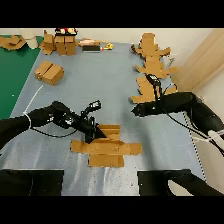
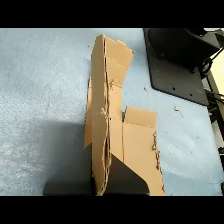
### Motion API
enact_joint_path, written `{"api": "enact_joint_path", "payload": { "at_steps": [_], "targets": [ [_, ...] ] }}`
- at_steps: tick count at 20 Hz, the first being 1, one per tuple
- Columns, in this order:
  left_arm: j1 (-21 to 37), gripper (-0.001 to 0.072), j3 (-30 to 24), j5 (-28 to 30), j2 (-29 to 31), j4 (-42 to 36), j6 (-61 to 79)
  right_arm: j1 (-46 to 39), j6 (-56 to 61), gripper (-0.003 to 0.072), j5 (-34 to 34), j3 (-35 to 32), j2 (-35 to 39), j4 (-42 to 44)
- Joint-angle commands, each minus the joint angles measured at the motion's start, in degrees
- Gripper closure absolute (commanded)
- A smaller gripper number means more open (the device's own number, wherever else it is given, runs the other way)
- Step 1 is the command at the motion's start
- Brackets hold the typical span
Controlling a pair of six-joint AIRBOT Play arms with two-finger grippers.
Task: Fold the box.
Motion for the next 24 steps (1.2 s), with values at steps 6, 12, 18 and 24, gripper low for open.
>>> {"api": "enact_joint_path", "payload": {
  "at_steps": [6,12,18,24],
  "targets": [
    [0.04,0.0695,0.02,0.09,-0.02,-0.55,0.02,25.53,14.78,0.0683,0.61,-18.78,20.94,-11.74],
    [0.04,0.0695,0.02,0.09,-0.02,-0.55,0.02,53.09,38.47,0.0683,-5.92,-21.22,31.17,-27.56],
    [0.04,0.0695,0.02,0.11,-0.02,-0.55,0.02,72.81,32.46,0.0222,1.03,-23.06,15.32,-53.09],
    [0.04,0.0695,0.02,0.11,-0.02,-0.55,0.02,72.98,32.68,0.0221,4.61,-17.4,5.03,-52.19]
  ]
}}
